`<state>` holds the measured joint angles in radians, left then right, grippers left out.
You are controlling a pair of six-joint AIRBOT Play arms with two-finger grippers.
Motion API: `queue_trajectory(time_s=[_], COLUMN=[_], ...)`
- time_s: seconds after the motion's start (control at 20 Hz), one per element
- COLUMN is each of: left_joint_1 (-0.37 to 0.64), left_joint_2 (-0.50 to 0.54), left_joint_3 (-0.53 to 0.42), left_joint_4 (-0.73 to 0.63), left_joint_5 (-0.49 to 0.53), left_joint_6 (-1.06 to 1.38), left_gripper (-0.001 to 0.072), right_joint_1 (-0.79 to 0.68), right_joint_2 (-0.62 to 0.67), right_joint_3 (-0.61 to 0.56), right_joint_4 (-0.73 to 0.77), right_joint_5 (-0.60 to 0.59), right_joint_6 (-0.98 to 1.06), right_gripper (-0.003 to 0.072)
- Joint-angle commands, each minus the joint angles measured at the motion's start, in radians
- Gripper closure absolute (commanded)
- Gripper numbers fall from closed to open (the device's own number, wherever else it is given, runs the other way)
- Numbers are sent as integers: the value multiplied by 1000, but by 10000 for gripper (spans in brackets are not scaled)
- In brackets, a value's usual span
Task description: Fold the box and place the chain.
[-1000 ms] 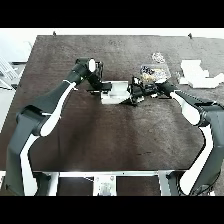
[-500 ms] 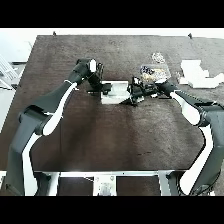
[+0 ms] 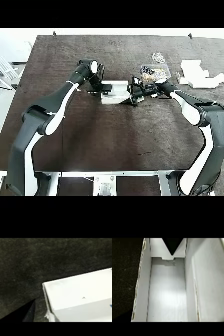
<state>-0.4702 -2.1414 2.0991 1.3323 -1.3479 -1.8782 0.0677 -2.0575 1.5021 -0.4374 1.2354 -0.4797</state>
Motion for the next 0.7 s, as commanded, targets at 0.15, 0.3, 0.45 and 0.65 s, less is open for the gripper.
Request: queue_trajectory(time_s=[0.15, 0.3, 0.45, 0.65], left_joint_1=[0, -1, -3, -12], left_joint_2=[-1, -1, -1, -1], left_joint_3=[2, 2, 3, 4], left_joint_4=[64, 64, 65, 64], left_joint_5=[-23, -21, -24, -20], left_joint_6=[-4, -10, -15, -17], left_gripper=[223, 223, 224, 287], right_joint_1=[1, 1, 1, 1], right_joint_2=[0, 0, 0, 0], right_joint_3=[0, 0, 0, 0], right_joint_4=[0, 0, 0, 0], right_joint_5=[0, 0, 0, 0], right_joint_6=[0, 0, 0, 0], right_gripper=[106, 106, 106, 106])
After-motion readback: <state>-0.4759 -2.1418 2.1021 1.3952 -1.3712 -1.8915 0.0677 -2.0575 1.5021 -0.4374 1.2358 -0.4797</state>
